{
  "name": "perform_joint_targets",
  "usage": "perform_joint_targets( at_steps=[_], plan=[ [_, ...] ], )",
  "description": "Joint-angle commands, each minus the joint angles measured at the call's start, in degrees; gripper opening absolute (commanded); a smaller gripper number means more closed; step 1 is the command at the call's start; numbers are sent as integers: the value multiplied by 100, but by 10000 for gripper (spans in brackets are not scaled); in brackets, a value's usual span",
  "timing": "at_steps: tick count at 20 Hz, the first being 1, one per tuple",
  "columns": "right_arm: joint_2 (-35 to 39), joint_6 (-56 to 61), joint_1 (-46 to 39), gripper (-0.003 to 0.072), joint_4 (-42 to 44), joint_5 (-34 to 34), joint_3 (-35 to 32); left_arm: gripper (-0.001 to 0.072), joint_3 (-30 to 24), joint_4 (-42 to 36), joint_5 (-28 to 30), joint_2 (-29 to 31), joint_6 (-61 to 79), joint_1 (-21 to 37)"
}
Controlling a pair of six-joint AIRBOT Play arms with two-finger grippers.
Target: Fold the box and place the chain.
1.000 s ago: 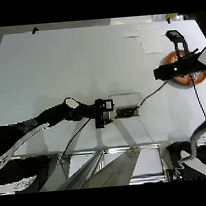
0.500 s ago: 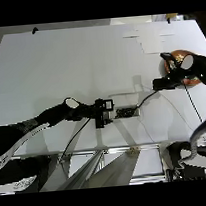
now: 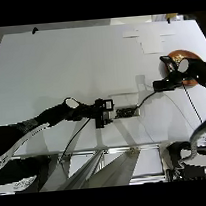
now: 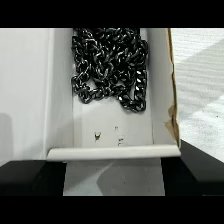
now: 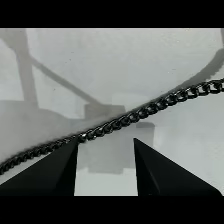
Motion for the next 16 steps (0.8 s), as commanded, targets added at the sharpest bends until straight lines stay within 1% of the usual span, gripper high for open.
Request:
perform_joint_targets(
  at_steps=[1, 4, 7, 9, 10, 11, 12, 13, 16],
  plan=[
    [-37, 90, 85, 330, -181, -146, -2, 207, 4, 2, 0, -2, 0, -2],
    [-151, 92, 350, 311, -358, -240, 0, 207, 4, 2, 0, -2, 0, -2],
    [-184, 92, 490, 222, -452, -214, -2, 207, 4, 2, 2, 0, 0, -2],
    [-184, 94, 490, 169, -522, -79, -2, 207, 2, 2, 2, -2, 2, -2],
    [-184, 98, 490, 167, -566, -15, -2, 207, 4, 2, 0, -2, 0, -2],
    [-184, 98, 490, 119, -566, 55, 0, 207, 4, 2, 0, -2, 0, -2],
    [-181, 87, 490, 40, -566, 103, 0, 207, 4, 2, 0, -2, 0, -2],
    [-173, 87, 490, 21, -566, 155, 0, 207, 4, 2, 2, -2, 0, -2],
    [50, 83, 490, 21, -566, 262, 0, 207, 4, 2, 0, -2, 0, -2]
  ],
)
